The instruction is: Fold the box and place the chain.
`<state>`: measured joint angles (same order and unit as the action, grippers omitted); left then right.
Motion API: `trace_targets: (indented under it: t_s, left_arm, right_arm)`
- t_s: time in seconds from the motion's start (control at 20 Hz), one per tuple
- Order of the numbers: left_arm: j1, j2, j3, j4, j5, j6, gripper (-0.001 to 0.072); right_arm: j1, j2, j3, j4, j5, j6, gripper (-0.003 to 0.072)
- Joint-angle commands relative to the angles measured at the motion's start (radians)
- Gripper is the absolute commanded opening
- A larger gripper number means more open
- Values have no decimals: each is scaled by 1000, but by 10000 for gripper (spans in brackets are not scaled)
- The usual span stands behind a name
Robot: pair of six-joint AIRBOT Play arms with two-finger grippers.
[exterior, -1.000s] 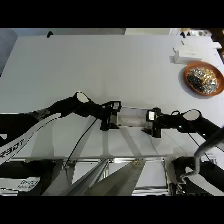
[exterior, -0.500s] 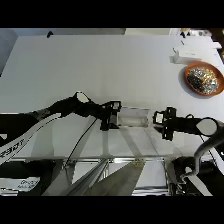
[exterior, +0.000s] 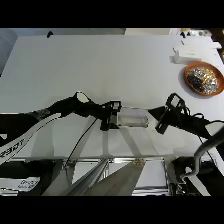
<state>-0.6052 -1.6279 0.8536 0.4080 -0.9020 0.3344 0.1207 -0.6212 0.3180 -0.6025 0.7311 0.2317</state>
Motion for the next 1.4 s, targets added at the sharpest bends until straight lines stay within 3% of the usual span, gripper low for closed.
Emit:
trace_targets:
  t_s: [0.0,0.15,0.25,0.5,0.75,0.9,1.1,1.25,1.35]
  left_arm:
    - [1,0,0,0,0,0,172]
    - [1,0,0,0,0,0,172]
    - [1,0,0,0,0,0,172]
    - [1,0,0,0,0,0,172]
    - [1,0,0,0,0,0,172]
    - [1,0,0,0,0,0,172]
    - [1,0,0,0,-1,0,172]
    - [1,0,0,0,-4,0,172]
    - [0,0,0,0,-4,0,172]
  right_arm:
    - [4,-164,1,147,-79,-73,17]
    - [21,-323,1,225,-234,-39,20]
    - [21,-395,1,221,-278,45,20]
    - [21,-434,1,219,-194,57,20]
    - [21,-339,34,199,-22,98,20]
    - [21,-202,51,40,41,108,20]
    - [21,-48,52,-423,161,88,19]
    - [21,-43,51,-708,274,74,34]
    - [21,-64,50,-687,266,18,262]
